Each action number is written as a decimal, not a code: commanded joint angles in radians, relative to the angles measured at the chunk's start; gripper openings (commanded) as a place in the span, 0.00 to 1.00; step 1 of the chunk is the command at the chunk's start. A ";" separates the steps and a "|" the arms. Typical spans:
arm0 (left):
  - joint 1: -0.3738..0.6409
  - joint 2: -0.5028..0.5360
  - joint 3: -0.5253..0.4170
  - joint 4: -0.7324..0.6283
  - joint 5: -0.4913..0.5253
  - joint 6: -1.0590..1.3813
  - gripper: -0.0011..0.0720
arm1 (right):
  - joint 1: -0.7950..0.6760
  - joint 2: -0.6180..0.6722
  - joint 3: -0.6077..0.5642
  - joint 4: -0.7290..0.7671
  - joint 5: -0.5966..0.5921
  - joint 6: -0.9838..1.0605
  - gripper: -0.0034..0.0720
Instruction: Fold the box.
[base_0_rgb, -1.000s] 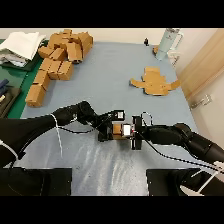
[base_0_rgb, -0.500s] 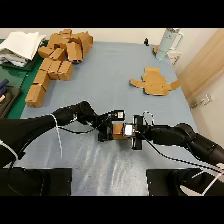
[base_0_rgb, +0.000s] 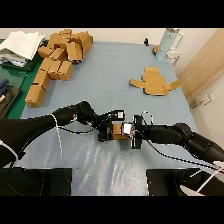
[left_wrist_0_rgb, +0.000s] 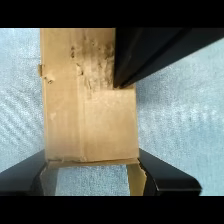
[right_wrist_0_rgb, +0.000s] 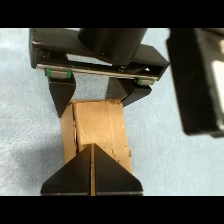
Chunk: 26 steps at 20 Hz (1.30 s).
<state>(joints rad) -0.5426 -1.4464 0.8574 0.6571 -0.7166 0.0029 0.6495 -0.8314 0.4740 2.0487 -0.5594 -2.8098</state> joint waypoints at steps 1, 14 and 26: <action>0.000 0.000 0.000 0.000 0.000 0.000 0.58 | 0.001 -0.012 -0.001 0.000 -0.010 0.001 0.08; 0.000 0.000 0.000 0.000 0.000 0.000 0.58 | -0.005 0.106 0.009 -0.177 -0.007 0.241 0.08; 0.000 0.000 0.000 0.000 0.000 0.000 0.58 | -0.034 0.140 0.009 -0.455 -0.165 0.829 0.07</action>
